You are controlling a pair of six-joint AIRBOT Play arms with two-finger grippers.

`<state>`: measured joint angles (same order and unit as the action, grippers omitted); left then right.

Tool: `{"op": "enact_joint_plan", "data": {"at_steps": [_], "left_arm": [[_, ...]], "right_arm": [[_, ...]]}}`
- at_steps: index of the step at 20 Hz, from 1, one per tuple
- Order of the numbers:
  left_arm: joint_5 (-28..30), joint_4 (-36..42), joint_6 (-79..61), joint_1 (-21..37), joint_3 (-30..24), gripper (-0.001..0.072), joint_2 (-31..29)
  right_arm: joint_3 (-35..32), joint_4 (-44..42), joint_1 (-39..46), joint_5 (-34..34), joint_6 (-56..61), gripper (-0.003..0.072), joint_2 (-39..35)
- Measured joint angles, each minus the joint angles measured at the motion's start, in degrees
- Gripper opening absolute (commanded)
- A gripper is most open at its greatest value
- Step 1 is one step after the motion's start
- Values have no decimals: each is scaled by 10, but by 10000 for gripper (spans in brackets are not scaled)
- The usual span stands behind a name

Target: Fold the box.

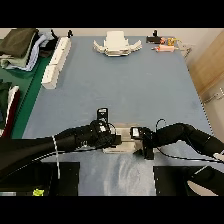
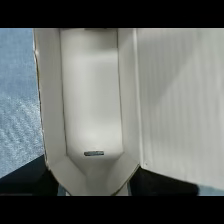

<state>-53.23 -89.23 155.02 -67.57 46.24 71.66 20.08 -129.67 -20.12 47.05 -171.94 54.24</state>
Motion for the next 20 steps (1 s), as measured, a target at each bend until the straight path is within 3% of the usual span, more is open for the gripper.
{"op": "enact_joint_plan", "data": {"at_steps": [1, 2, 11, 12, 13, 14, 17, 19, 20], "left_arm": [[-1, 3, 2, 0, 0, 260, 0], [-2, 4, 4, -1, 1, 37, 0], [0, 5, 9, -15, 0, 20, 1], [1, 5, 9, -16, 0, 238, 1], [10, 7, 9, -16, 1, 616, 1], [20, 11, 9, -17, 2, 693, 1], [12, 9, 7, -17, 2, 679, 1], [7, 10, 7, -17, 1, 466, 1], [8, 9, 6, -17, 1, 449, 1]], "right_arm": [[0, 0, 0, 0, 0, 502, 0], [0, 0, 0, 0, 0, 502, 0], [0, 0, 0, 0, 0, 502, 0], [0, 0, 0, 1, 0, 502, 0], [0, 0, 0, 1, 0, 502, 0], [0, 0, 0, 0, 0, 502, 0], [0, 0, 0, 0, 0, 502, 0], [0, 0, 0, 0, 0, 502, 0], [0, 0, 0, 0, 0, 502, 0]]}}
